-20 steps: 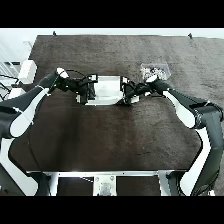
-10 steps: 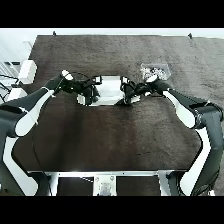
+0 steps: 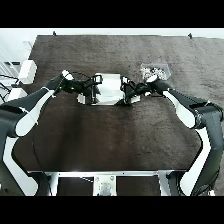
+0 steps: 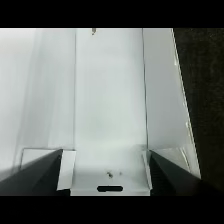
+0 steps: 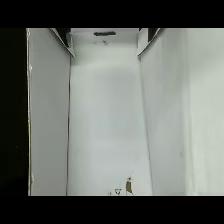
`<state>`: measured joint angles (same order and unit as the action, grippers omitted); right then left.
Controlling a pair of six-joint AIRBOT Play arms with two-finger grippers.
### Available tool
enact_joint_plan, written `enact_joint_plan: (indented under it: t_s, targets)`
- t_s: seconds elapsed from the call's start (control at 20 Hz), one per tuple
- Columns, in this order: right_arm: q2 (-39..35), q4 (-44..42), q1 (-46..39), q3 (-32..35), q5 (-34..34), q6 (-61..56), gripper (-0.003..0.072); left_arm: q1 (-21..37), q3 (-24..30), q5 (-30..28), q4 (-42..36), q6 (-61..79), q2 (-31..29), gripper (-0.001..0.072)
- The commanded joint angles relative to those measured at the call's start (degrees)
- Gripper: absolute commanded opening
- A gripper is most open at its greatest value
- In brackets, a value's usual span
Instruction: Fold the box and place the chain.
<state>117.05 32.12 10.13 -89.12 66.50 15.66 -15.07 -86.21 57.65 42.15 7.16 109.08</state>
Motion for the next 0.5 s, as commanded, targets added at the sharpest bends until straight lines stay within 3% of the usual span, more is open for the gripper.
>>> enact_joint_plan:
  t_s: [0.0, 0.05, 0.2, 0.25, 0.45]
  targets:
    - [0.00, -0.02, 0.04, 0.02, 0.04, 0.00, 0.0635, 0.07, -0.04, 0.13, 0.72, -0.35, -0.20, 0.0530]
    - [0.00, -0.02, 0.04, 0.02, 0.04, 0.00, 0.0635, 0.07, -0.22, 0.81, 1.49, -0.87, -0.42, 0.0451]
    - [0.00, -0.02, 0.04, 0.02, 0.04, 0.00, 0.0635, 1.36, -1.84, 7.34, 2.10, -1.14, -0.79, 0.0090]
    - [0.00, -0.02, 0.04, 0.02, 0.04, 0.00, 0.0635, 2.36, -2.64, 10.19, 2.08, -1.20, -0.81, 0.0021]
    - [0.00, -0.02, 0.04, 0.02, 0.04, 0.00, 0.0635, 5.53, -5.16, 17.40, 1.99, -5.18, -1.49, 0.0017]
